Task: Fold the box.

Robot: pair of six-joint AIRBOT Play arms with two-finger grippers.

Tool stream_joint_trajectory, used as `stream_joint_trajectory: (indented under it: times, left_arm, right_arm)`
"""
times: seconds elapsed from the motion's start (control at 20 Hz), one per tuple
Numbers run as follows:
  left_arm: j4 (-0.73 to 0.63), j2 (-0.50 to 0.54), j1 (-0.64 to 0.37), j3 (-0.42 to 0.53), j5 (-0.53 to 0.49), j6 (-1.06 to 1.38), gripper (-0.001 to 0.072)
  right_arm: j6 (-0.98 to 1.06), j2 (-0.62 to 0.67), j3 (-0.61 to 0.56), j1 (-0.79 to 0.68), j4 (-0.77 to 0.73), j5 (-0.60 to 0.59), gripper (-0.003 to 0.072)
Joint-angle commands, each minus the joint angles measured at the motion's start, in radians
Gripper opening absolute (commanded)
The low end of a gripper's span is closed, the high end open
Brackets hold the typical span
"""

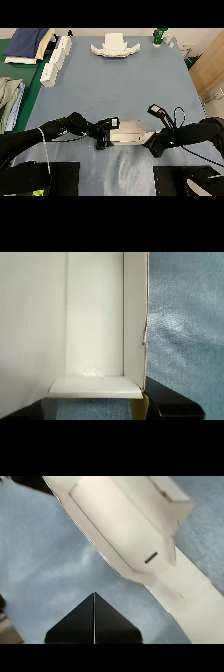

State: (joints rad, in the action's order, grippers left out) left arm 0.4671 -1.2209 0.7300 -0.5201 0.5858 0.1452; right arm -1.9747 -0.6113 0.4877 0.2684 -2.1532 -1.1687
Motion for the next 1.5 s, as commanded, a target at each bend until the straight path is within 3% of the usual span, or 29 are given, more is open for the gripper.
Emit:
stream_joint_trajectory:
  times: [0.0, 0.15, 0.3, 0.75, 1.45]
  left_arm:
    - [0.000, -0.001, 0.000, 0.000, -0.002, -0.001, 0.0416]
    - [0.001, -0.001, 0.000, 0.000, -0.002, -0.001, 0.0415]
    - [0.001, -0.001, 0.000, 0.000, -0.002, -0.001, 0.0415]
    - [0.001, -0.001, 0.000, 0.000, -0.003, -0.001, 0.0415]
    - [0.000, -0.001, 0.000, 0.000, -0.003, -0.002, 0.0415]
  right_arm:
    - [0.239, -0.021, 0.005, 0.002, -0.192, 0.194, 0.0005]
    - [0.294, -0.068, 0.005, 0.002, -0.249, 0.416, 0.0004]
    - [0.300, -0.121, 0.005, 0.002, -0.243, 0.541, 0.0004]
    - [0.272, -0.301, 0.005, 0.002, -0.223, 0.581, 0.0004]
    - [0.182, -0.367, -0.053, 0.002, -0.222, 0.587, 0.0003]
